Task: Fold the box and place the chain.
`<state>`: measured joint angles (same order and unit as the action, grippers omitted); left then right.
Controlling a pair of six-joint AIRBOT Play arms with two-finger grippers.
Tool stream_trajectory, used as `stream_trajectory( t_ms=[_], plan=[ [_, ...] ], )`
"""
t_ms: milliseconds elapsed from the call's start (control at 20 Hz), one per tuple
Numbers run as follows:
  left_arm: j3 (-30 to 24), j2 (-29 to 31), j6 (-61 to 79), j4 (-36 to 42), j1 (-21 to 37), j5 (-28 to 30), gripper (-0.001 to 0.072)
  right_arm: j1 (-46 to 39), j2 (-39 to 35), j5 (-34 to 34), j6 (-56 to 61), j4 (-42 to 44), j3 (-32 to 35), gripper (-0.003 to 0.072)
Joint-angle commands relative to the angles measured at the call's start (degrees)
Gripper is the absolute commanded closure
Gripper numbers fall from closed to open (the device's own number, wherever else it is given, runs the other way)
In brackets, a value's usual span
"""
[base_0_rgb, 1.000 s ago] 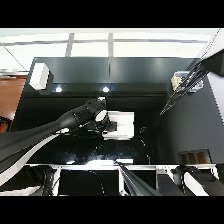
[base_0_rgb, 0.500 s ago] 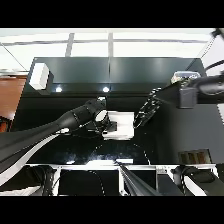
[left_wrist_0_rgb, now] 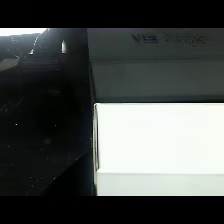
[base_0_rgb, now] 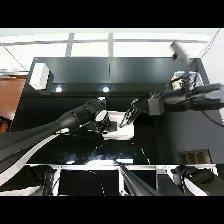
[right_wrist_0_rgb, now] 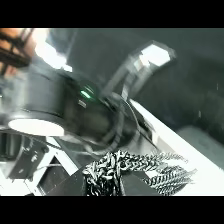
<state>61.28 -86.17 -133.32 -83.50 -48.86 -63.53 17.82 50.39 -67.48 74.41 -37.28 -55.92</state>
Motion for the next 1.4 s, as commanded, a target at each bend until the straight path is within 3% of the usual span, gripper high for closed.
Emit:
stream_trajectory(
  t_ms=[0, 300, 550, 650, 750, 1050, 1250, 1350],
  plan=[
    [0.02, 0.00, 0.02, -0.02, 0.04, 0.04, 0.0683, 0.55, 0.76, 4.22, 0.37, 1.27, 7.91, 0.0678],
    [0.02, 0.00, 0.00, -0.02, 0.04, 0.04, 0.0683, 7.08, 1.25, 16.22, 0.44, 1.03, 14.56, 0.0676],
    [0.02, 0.00, 0.00, -0.02, 0.02, 0.04, 0.0683, 9.27, 4.81, 18.43, 1.68, -0.94, 14.71, 0.0673],
    [0.02, 0.00, 0.00, -0.02, 0.04, 0.04, 0.0683, 9.57, 5.86, 18.29, 1.73, -1.79, 14.69, 0.0655],
    [0.02, 0.00, 0.00, -0.02, 0.04, 0.04, 0.0683, 8.98, 5.81, 17.25, 1.70, -2.82, 14.60, 0.0343],
    [0.02, -0.02, 0.00, 0.00, 0.02, 0.11, 0.0683, -4.81, -2.05, 6.05, 1.70, -14.56, 14.36, 0.0341],
    [0.00, -0.02, 0.02, 1.01, 0.02, 0.22, 0.0682, -13.27, -7.78, 4.52, 1.79, -22.62, 14.38, 0.0341],
    [0.00, -0.02, 0.02, 1.46, 0.02, 0.42, 0.0682, -14.16, -7.87, 3.63, 2.23, -21.66, 14.40, 0.0341]
  ],
)
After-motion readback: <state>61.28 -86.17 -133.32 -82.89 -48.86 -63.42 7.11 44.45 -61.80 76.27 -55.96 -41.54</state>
